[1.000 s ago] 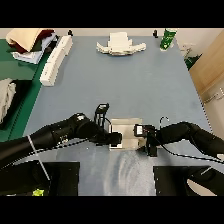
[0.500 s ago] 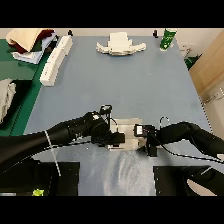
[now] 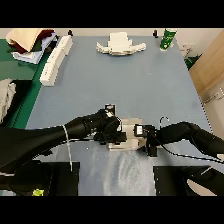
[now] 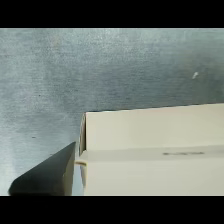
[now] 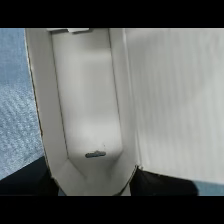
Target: Fold the box.
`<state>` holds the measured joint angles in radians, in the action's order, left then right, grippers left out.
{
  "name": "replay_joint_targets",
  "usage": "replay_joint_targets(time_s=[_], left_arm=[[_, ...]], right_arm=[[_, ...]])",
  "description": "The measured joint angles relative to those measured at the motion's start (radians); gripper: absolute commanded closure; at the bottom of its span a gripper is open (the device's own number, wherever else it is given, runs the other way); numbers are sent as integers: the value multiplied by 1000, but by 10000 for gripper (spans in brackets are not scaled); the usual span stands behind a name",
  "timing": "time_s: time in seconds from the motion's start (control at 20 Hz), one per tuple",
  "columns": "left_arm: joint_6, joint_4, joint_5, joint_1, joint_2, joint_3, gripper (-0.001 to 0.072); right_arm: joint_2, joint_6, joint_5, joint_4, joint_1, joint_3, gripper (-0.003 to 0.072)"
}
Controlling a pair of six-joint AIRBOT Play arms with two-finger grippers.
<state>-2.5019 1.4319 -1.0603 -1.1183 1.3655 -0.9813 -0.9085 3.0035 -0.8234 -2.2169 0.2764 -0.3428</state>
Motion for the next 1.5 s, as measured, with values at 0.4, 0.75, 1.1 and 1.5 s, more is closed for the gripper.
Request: replay_joint_targets(time_s=[0.4, 0.75, 1.1, 1.5], left_arm=[[-90, 66, -30, -21, 35, -18, 616], [-107, 106, -30, -30, 37, -22, 694], [-109, 107, -11, -36, 37, -22, 108], [-113, 92, -21, -36, 37, -22, 125]], right_arm=[[0, -2, 0, 0, 0, 0, 173], [0, -1, 0, 3, 0, 0, 173], [0, 0, 0, 3, 0, 0, 173], [0, 0, 0, 3, 0, 0, 173]])
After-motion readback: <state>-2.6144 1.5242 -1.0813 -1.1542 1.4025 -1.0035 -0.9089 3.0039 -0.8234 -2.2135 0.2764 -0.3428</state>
